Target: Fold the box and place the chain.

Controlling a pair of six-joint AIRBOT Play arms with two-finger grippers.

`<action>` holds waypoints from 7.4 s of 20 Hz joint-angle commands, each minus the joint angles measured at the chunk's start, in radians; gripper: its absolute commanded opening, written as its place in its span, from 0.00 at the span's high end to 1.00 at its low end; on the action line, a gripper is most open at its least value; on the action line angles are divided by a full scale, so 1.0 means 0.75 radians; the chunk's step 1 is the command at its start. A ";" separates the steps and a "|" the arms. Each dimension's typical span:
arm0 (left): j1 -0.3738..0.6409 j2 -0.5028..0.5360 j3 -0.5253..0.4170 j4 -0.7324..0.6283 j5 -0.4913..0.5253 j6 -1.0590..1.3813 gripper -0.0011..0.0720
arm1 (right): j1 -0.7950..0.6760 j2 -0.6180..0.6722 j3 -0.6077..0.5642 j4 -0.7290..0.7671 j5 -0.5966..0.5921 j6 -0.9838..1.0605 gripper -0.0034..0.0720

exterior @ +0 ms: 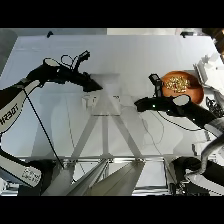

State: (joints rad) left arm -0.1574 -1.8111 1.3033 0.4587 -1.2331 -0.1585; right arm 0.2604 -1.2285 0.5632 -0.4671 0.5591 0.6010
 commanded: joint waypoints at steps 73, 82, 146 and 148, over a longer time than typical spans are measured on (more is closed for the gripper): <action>-0.189 0.125 -0.251 -0.013 0.119 0.690 0.99 | 0.002 0.333 0.008 -0.115 -0.034 0.000 0.50; -0.125 0.395 -0.298 0.164 0.212 0.381 0.99 | 0.002 0.333 0.008 -0.114 -0.040 0.001 0.51; -0.148 0.156 -0.332 0.121 0.283 0.805 0.97 | 0.002 0.352 0.042 -0.068 0.209 -0.112 0.51; -0.148 0.156 -0.332 0.121 0.283 0.805 0.97 | 0.002 0.366 0.042 -0.074 0.362 -0.226 0.38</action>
State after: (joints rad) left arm -0.2676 -1.6947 1.0531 0.5503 -1.0191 0.4458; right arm 0.2611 -0.9649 0.5884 -0.5243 0.6472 0.5312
